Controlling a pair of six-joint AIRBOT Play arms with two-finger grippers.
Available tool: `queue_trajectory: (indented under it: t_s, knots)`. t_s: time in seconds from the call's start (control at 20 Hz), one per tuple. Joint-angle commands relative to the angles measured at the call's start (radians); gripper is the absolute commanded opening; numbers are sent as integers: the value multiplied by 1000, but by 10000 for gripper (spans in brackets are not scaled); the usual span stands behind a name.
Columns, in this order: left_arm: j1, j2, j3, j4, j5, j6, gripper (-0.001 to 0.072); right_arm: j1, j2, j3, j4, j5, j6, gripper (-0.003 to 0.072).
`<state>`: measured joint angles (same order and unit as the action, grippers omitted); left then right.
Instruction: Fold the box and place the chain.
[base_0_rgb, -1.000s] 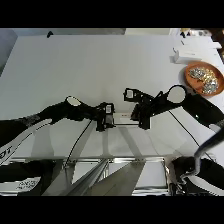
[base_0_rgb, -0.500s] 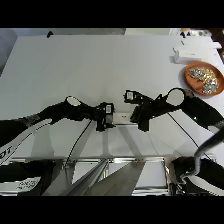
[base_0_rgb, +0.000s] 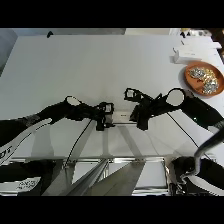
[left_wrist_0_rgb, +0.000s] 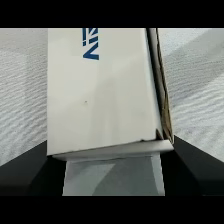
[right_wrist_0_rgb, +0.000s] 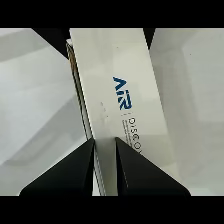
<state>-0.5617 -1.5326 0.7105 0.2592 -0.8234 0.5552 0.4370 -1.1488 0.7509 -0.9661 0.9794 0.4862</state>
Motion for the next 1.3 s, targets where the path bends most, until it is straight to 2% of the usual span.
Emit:
queue_trajectory:
  t_s: [0.0,0.05,0.3,0.7,1.0,1.2,1.25]
  knots:
    - [-1,1,0,3,-3,2,252,0,1,-9,1,6,3,270]
    - [-1,1,0,3,-3,2,252,0,1,-9,2,6,3,327]
    - [-1,1,0,3,-3,2,252,0,23,-9,11,8,3,346]
    - [-1,1,0,3,-3,2,252,0,91,-8,148,8,-100,341]
    - [-1,1,0,3,-3,2,252,0,84,-8,152,0,-182,338]
    - [-1,1,0,3,-3,2,252,0,30,-8,130,-28,-181,335]
    - [-1,1,0,3,-3,2,252,0,24,-8,127,-44,-181,315]
